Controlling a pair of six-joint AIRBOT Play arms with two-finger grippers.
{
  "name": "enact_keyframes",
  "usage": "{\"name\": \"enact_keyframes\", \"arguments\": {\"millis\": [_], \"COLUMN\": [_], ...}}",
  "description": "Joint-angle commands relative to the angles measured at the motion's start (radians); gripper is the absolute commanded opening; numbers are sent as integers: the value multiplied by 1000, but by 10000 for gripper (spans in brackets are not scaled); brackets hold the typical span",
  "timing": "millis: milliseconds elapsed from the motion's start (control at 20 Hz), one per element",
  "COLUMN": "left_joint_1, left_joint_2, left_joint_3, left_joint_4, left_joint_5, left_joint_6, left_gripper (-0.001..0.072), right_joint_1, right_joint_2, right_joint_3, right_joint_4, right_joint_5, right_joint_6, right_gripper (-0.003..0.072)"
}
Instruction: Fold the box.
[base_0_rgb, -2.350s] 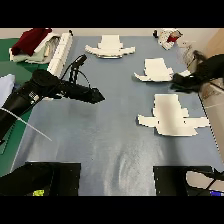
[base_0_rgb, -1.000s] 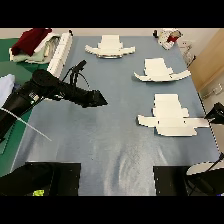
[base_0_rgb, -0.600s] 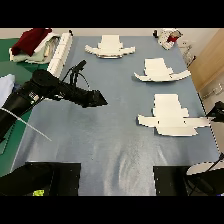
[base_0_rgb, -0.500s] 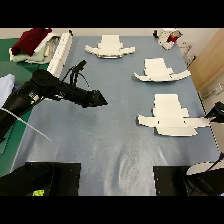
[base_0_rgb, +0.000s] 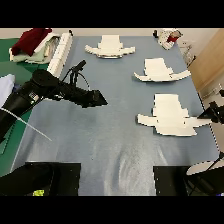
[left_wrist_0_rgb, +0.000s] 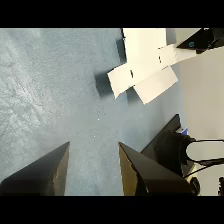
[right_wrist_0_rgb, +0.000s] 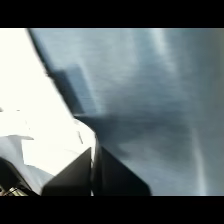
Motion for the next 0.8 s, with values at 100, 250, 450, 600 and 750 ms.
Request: {"name": "enact_keyframes", "arguments": {"millis": [100,250,450,600,750], "left_joint_1": [1,2,28,114,179], "left_joint_2": [-1,-1,0,2,16], "left_joint_3": [0,1,1,0,-2], "left_joint_4": [0,5,62,72,71], "left_joint_5": [4,3,-30,-142,-243], "left_joint_6": [0,0,23,45,71], "left_gripper": [470,470,470,470,469], "right_joint_1": [82,187,399,519,627], "right_joint_2": [0,16,192,355,526], "right_joint_3": [-3,-20,-188,-372,-578], "right_joint_4": [164,243,264,252,253], "right_joint_5": [-68,-58,103,211,317], "right_joint_6": [-16,68,90,147,175], "right_gripper": [3,3,2,2,2]}}
